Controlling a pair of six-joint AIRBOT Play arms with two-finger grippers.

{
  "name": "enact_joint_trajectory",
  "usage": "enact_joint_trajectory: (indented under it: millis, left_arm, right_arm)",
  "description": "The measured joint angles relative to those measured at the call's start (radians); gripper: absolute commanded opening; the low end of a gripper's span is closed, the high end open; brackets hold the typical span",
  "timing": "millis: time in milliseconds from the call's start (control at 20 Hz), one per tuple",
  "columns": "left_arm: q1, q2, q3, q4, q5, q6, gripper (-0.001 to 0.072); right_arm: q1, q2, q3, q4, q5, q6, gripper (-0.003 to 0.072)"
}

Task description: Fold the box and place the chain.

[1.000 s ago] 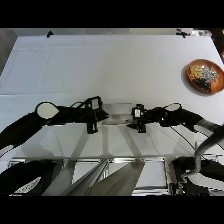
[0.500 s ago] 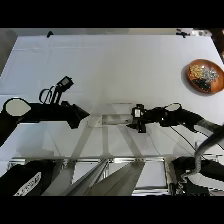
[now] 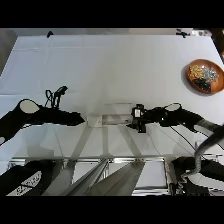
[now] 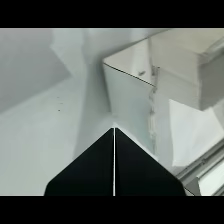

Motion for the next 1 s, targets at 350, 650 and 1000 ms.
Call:
enact_joint_trajectory:
  millis: [350, 650, 1000]
  left_arm:
    - [-0.066, -0.137, -0.002, -0.031, 0.09, -0.044, 0.0006]
    - [-0.076, -0.154, -0.002, -0.058, 0.132, -0.036, 0.0007]
    - [-0.09, -0.156, -0.002, -0.142, 0.127, 0.068, 0.0012]
  right_arm:
    - [0.0, 0.0, 0.0, 0.0, 0.0, 0.0, 0.0438]
    - [0.0, 0.0, 0.0, 0.0, 0.0, 0.0, 0.0438]
    - [0.0, 0.0, 0.0, 0.0, 0.0, 0.0, 0.0438]
